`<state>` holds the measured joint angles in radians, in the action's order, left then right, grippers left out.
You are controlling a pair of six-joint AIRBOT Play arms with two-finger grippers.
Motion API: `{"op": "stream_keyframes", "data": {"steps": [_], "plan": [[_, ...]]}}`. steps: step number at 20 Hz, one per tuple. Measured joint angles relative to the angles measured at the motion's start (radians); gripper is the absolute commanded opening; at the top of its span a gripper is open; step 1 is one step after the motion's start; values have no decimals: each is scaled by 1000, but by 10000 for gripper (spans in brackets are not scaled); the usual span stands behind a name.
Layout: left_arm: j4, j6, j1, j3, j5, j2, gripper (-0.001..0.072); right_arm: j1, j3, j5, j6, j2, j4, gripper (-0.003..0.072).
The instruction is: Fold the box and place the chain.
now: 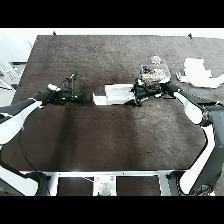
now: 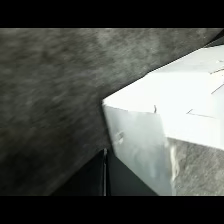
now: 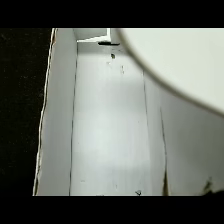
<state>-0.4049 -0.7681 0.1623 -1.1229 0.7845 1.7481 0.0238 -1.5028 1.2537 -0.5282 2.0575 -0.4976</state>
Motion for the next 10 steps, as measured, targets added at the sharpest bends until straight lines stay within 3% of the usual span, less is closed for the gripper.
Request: {"op": "stream_keyframes", "data": {"steps": [9, 10], "plan": [[21, -17, 38, -110, 89, 64, 24, 0, 0, 0, 0, 0, 0, 576], [21, -20, 39, -123, 103, 65, 158, 0, 0, 0, 0, 0, 0, 576]]}}
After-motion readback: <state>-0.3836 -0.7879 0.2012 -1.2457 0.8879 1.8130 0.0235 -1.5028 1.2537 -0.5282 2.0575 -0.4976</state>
